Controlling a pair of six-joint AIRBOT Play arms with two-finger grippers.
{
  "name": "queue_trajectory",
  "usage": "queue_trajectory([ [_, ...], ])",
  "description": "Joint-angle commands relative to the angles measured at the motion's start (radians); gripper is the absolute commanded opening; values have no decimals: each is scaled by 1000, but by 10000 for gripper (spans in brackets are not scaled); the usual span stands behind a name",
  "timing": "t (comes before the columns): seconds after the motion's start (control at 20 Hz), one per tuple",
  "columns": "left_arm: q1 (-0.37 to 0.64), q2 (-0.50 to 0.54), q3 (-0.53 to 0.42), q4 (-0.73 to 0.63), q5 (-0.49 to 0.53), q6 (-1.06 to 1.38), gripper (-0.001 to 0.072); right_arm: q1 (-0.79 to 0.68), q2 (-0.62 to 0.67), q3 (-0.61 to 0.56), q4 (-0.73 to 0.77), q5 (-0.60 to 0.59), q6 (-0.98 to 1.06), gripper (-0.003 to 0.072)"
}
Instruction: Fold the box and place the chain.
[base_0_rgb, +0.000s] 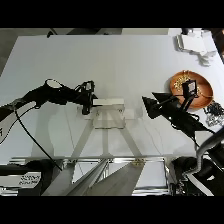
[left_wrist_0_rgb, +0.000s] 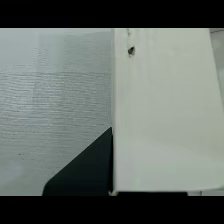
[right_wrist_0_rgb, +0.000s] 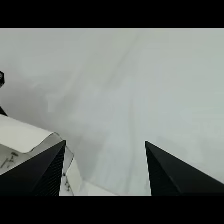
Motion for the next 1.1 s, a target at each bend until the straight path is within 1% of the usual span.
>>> queue_trajectory([
  [0.0, -1, -3, 0, 11, 6, 0, 10, 0, 1, 5, -26, 136, -71, 524],
  [0.1, -1, -3, 0, 11, 6, 0, 10, 1, 1, 7, -57, 290, -204, 528],
  [0.2, -1, -3, 0, 10, 6, 0, 10, 1, 1, 7, -81, 381, -396, 530],
  [0.5, -1, -3, 0, 10, 6, 0, 10, 1, 0, 7, -106, 389, -772, 539],
  [0.65, -1, -3, 0, 10, 6, 0, 10, 1, -27, 7, -94, 389, -872, 537],
  [0.75, -1, -3, 0, 10, 6, 0, 10, 1, -100, 7, -16, 389, -969, 538],
  [0.85, -1, -3, 0, 10, 6, 0, 10, 0, -196, 21, 27, 408, -1028, 538],
  [0.95, -1, -3, 0, 11, 6, 0, 10, 0, -301, 60, 51, 441, -1093, 537],
  [1.05, -1, -3, 0, 11, 6, 0, 10, 0, -392, 112, 111, 449, -1225, 538],
])
